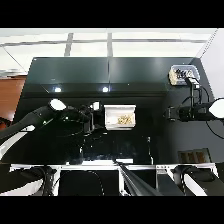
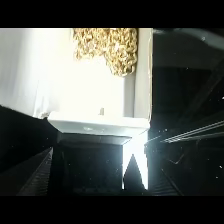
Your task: Fold the box and place the chain.
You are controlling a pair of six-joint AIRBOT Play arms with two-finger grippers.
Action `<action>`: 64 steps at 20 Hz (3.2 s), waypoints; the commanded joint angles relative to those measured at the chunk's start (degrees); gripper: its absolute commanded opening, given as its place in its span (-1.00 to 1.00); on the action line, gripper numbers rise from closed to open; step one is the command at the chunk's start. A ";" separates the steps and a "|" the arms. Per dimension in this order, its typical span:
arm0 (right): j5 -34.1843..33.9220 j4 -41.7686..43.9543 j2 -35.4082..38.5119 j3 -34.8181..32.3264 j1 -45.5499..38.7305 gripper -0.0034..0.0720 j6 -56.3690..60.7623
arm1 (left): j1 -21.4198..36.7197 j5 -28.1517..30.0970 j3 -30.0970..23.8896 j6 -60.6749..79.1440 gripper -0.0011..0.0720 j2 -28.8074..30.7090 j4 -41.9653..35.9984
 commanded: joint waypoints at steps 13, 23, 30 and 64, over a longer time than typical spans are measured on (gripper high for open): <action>-2.12 3.43 0.04 0.00 -0.02 0.22 -1.16 | -3.54 0.59 3.69 5.20 0.94 -4.55 -2.51; -31.01 29.27 -10.84 2.75 11.26 0.96 -22.25 | -3.54 0.74 3.69 5.20 0.04 -4.55 -2.49; -14.73 20.65 -18.08 7.34 18.27 0.96 -50.60 | -3.54 0.79 3.69 5.20 0.04 -4.55 -2.49; -9.05 25.35 -18.40 4.83 19.65 -0.55 -76.83 | -3.65 0.74 3.69 5.20 0.04 -4.55 -2.51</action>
